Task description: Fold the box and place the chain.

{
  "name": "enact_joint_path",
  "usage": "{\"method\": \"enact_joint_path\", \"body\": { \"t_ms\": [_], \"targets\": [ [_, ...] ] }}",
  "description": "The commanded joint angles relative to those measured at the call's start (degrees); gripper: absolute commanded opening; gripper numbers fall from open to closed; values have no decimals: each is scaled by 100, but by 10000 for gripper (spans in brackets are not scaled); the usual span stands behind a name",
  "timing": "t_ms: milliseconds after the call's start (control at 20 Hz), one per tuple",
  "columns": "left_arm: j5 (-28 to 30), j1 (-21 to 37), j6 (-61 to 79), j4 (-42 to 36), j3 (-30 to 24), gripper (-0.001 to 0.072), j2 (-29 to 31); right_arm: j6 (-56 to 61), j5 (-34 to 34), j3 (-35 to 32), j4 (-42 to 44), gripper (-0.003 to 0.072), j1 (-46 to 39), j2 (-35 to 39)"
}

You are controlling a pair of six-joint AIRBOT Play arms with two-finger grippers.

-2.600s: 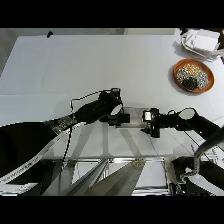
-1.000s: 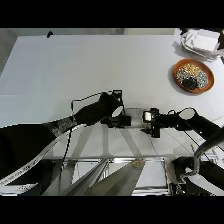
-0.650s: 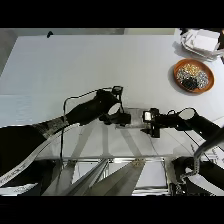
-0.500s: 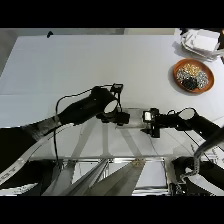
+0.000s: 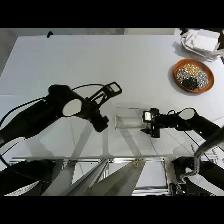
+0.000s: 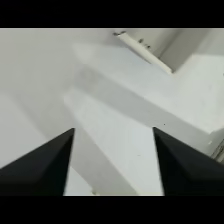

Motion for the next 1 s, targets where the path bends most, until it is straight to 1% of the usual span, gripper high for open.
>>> {"method": "enact_joint_path", "body": {
  "t_ms": [0, 50, 150, 200, 350, 400, 500, 650, 950],
  "targets": [
    [824, 634, 4564, -2430, -859, 701, 190, 2, 2, -2, 0, 365, 2, 4],
    [732, 793, 5453, -2959, -940, 701, -15, 2, 2, -2, 0, 365, 2, 4],
    [605, 966, 6297, -3477, -949, 709, -503, 2, 0, -2, 0, 365, 2, 4],
    [627, 1012, 6454, -3591, -949, 710, -741, 2, 2, -2, 0, 365, 2, 4],
    [817, 1051, 6520, -3604, -949, 714, -1287, 0, 2, -2, 2, 365, 2, 4],
    [892, 1049, 6743, -3604, -949, 715, -1434, 0, 2, -2, 0, 365, 2, 4],
    [1106, 1043, 7040, -3635, -949, 717, -1628, 0, 2, -2, 0, 365, 2, 4],
    [1482, 1043, 7104, -3832, -949, 717, -1814, 2, 2, -2, 0, 365, 2, 4],
    [1563, 973, 7871, -4520, -949, 718, -2055, 2, 2, -2, 0, 365, 2, 4]
  ]
}}
